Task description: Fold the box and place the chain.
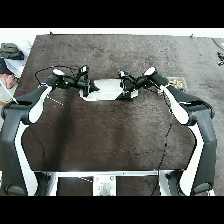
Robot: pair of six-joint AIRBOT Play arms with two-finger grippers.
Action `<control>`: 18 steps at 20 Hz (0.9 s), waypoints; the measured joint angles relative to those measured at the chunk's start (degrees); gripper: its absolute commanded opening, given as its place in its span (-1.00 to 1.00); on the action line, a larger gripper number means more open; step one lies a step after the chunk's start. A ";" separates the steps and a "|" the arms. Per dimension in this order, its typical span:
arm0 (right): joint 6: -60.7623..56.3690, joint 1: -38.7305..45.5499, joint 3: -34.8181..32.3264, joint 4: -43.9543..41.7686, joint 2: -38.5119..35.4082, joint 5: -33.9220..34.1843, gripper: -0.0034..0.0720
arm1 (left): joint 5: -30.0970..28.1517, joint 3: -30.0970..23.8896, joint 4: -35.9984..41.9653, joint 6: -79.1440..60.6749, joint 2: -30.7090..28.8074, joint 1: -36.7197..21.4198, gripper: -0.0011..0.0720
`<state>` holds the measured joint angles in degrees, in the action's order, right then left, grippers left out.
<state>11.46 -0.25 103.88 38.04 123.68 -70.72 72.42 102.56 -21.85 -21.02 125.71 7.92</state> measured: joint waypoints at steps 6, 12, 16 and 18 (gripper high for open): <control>0.55 -0.09 0.00 0.04 0.00 0.50 0.07 | 0.00 0.00 -0.02 0.00 0.00 0.00 -0.94; 0.70 -0.11 0.00 0.59 0.00 0.68 -0.40 | 0.00 0.00 0.00 0.00 0.00 0.00 -0.94; 0.72 -0.11 0.00 0.76 0.00 1.20 -0.46 | 0.00 0.00 -0.02 0.00 0.00 0.00 -0.94; 0.72 -0.11 0.00 0.81 0.00 1.33 -0.46 | 0.00 0.00 -0.02 0.00 0.00 0.00 -0.94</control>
